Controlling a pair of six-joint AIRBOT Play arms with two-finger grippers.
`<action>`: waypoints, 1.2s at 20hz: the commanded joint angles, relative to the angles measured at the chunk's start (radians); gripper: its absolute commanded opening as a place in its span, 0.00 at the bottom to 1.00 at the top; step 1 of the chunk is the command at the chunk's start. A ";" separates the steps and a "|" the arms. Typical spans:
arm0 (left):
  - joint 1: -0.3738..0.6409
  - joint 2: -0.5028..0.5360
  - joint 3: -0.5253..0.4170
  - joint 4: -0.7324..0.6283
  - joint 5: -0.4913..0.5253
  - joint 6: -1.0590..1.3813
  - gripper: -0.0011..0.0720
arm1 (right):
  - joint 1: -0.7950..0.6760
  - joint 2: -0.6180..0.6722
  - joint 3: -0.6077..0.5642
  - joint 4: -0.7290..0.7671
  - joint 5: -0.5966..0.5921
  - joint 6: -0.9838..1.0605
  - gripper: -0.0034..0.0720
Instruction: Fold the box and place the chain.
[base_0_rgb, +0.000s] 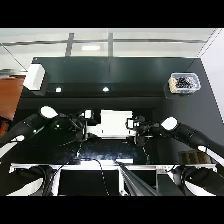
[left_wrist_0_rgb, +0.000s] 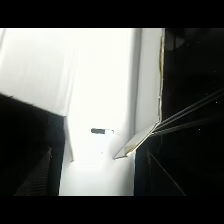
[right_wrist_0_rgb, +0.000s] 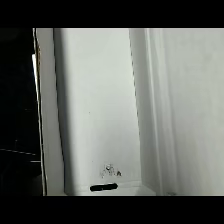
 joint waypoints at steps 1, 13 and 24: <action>-0.017 -0.020 0.000 -0.015 0.022 0.050 0.89 | 0.000 -0.001 0.000 0.000 0.000 0.000 0.45; -0.053 -0.020 0.002 0.012 0.047 -0.030 0.57 | 0.000 -0.001 0.001 0.000 0.000 0.001 0.45; -0.053 -0.019 0.027 0.010 0.017 -0.032 0.38 | 0.000 -0.001 0.000 0.000 0.000 0.001 0.45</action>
